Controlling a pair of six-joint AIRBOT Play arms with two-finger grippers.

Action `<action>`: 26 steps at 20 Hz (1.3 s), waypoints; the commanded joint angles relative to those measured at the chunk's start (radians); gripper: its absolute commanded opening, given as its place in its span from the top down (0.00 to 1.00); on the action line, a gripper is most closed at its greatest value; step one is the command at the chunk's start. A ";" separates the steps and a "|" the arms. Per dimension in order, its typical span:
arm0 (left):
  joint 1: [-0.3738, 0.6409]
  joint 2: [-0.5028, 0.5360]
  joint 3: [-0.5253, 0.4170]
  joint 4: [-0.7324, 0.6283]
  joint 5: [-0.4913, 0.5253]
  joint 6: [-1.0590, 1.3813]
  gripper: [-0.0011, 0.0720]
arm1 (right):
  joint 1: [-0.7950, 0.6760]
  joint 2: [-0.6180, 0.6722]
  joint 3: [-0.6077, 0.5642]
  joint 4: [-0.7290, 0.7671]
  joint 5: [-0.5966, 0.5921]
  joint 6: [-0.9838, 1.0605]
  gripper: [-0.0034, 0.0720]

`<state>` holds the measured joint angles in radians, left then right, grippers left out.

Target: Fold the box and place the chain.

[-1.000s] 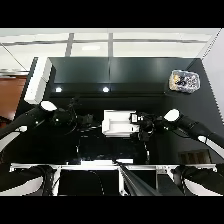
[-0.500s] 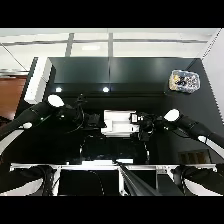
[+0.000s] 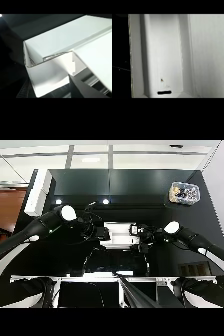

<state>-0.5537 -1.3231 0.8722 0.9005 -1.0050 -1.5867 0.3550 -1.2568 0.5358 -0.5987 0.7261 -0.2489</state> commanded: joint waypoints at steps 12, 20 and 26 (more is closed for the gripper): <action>-0.100 0.000 0.022 0.113 0.086 -0.184 0.30 | 0.001 0.000 0.000 0.001 -0.005 0.003 0.77; -0.110 -0.003 0.059 0.216 0.083 -0.260 0.30 | 0.001 0.000 0.000 0.001 -0.005 0.003 0.77; -0.156 -0.003 0.060 0.278 0.087 -0.313 0.30 | 0.001 0.000 0.000 0.001 -0.005 0.003 0.77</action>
<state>-0.6914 -1.3254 0.9302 1.1458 -0.9203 -1.8751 0.3550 -1.2568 0.5358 -0.5980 0.7204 -0.2459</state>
